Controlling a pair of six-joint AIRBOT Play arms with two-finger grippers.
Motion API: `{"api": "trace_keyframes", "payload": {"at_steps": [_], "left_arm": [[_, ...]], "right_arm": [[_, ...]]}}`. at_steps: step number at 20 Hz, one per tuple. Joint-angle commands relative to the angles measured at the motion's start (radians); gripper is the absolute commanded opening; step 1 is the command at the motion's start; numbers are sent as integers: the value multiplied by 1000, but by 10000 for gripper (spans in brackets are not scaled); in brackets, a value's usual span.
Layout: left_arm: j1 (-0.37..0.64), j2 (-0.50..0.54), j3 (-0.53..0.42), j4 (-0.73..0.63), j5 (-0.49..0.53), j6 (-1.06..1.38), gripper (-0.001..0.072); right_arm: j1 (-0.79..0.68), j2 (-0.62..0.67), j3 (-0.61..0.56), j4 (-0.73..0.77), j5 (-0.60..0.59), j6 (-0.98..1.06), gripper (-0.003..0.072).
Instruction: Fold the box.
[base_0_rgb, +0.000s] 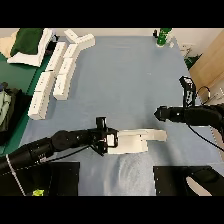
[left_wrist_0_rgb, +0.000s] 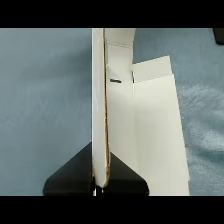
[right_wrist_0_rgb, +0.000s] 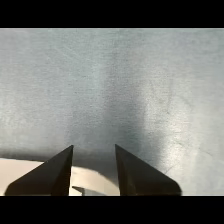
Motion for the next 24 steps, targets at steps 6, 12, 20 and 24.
{"api": "trace_keyframes", "payload": {"at_steps": [6, 12, 20, 24], "left_arm": [[-114, -118, -53, 3, 136, -1, 10], [-15, -33, 44, 3, 36, -12, 10], [371, -76, 145, 88, -491, -201, 10], [391, -150, 167, 127, -607, -212, 10]], "right_arm": [[0, 0, 1, 9, 8, 15, 412], [0, 0, 1, 9, 6, 15, 412], [0, 0, 1, 8, 1, 15, 412], [0, -5, 1, 8, 2, 15, 412]]}}
